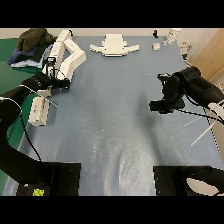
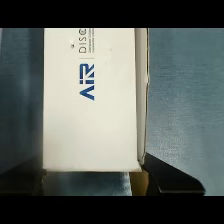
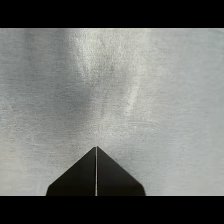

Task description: Fold the box.

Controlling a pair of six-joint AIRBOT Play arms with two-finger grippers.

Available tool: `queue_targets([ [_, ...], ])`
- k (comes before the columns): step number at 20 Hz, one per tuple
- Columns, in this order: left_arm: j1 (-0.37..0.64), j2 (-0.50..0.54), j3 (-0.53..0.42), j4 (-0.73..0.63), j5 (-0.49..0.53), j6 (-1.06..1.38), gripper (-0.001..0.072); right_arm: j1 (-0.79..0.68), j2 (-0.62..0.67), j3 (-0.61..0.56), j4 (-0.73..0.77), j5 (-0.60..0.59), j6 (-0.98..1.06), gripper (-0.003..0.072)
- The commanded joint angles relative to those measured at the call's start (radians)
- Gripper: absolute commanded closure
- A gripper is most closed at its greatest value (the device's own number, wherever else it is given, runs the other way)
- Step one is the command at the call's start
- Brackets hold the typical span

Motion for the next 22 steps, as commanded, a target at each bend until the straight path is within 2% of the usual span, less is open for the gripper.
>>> queue_targets([
  [1, 0.000, -0.002, 0.002, 0.002, 0.035, 0.000, 0.0191, 0.000, 0.000, 0.001, 0.000, 0.000, 0.000, 0.0680],
  [10, 0.000, -0.031, 0.002, 0.001, -0.018, 0.000, 0.0191, 0.000, 0.000, 0.001, 0.000, 0.000, 0.000, 0.0681],
  [19, 0.000, -0.028, 0.003, 0.001, -0.010, 0.000, 0.0190, 0.000, 0.000, 0.001, 0.000, 0.000, 0.000, 0.0681],
  [20, 0.000, -0.028, 0.003, 0.001, -0.010, 0.000, 0.0158, 0.000, 0.000, 0.001, 0.000, 0.000, 0.000, 0.0681],
  [21, 0.000, -0.028, 0.003, 0.001, -0.011, -0.001, 0.0016, 0.000, 0.000, 0.001, 0.000, 0.000, 0.000, 0.0681],
  [22, 0.000, -0.027, 0.003, 0.000, -0.012, -0.003, 0.0016, 0.000, -0.001, 0.001, 0.000, 0.000, 0.000, 0.0681],
])
